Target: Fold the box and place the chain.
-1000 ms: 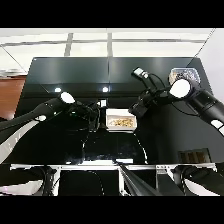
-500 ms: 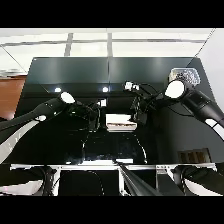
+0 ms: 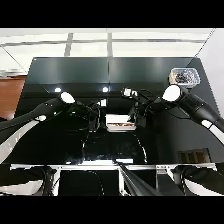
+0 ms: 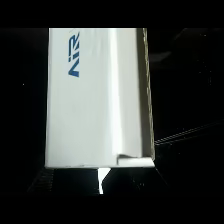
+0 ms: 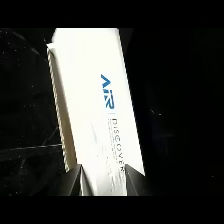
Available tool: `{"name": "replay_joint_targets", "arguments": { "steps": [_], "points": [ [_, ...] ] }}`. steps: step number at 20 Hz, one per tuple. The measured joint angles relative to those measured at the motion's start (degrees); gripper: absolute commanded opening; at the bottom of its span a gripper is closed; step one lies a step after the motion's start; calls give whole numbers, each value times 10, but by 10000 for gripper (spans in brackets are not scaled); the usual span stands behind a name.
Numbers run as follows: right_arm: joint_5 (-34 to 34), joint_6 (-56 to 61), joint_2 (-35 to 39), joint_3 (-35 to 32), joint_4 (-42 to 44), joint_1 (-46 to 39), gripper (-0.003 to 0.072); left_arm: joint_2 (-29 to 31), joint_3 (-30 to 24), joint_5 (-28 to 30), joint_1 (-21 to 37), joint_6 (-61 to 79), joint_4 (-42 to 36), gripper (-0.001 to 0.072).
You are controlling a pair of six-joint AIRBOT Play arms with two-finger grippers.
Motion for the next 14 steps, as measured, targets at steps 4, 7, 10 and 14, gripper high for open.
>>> {"name": "replay_joint_targets", "arguments": {
  "steps": [4, 7, 10, 14],
  "points": [
    [2, -3, 0, -3, 2, 0, 299, 0, 0, 0, 0, 0, 0, 493],
    [4, -4, 0, -6, 2, 0, 298, 0, 0, 0, 0, 0, 0, 493],
    [6, -5, 0, -7, 2, 0, 298, 0, 0, 0, 0, 0, 0, 493],
    [6, -5, 0, -7, 1, 0, 297, 0, 0, 0, 0, 0, 0, 493]
  ]
}}
